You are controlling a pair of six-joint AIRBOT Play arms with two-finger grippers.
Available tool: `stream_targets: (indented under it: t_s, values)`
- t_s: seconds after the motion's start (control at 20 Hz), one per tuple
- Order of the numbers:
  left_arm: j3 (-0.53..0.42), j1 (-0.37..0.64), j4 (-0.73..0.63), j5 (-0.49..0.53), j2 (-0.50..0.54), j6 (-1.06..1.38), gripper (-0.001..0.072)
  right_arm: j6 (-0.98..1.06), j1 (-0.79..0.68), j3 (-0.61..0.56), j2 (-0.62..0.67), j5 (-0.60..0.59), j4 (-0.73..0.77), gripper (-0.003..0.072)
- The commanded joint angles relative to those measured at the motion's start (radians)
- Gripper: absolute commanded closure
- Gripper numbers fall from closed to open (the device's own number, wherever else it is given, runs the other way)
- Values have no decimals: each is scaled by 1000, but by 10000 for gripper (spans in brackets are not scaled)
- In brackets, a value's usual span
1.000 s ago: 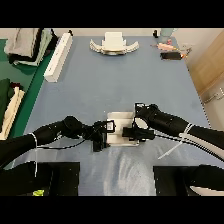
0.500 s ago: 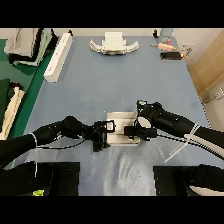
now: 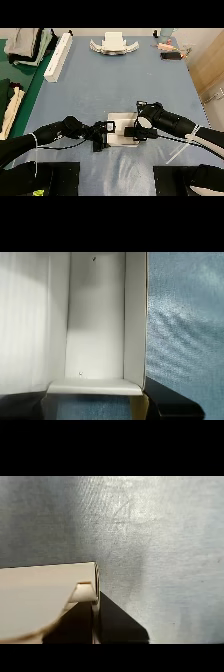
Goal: Fold the box.
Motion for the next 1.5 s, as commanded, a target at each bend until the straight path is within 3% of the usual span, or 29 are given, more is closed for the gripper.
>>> stream_targets:
  t_s: [0.0,0.1,0.2,0.65,0.8,0.9,0.95,1.15,1.25,1.3,1.45]
  values:
    - [0,1,0,2,0,-2,301,2,0,0,-2,14,-18,677]
    - [0,1,0,2,0,-2,301,-9,0,0,1,14,-6,313]
    - [0,1,0,2,0,-2,302,-17,0,1,5,14,15,304]
    - [0,1,0,2,0,-2,302,-27,0,-1,-10,-6,38,310]
    - [0,1,0,2,0,-2,302,-27,0,-1,-35,-27,38,379]
    - [0,1,0,2,0,-2,302,-27,0,-1,-42,-28,27,606]
    - [0,1,0,2,0,-2,302,-27,0,-1,-42,-28,19,683]
    - [0,1,0,2,0,-2,302,-43,0,0,-41,-27,18,674]
    - [0,1,0,2,0,-2,302,-51,0,6,-34,-26,25,288]
    - [0,1,0,2,0,-2,302,-62,0,8,-26,-26,25,240]
    - [0,1,0,2,0,-2,302,-69,-1,20,22,-8,27,239]
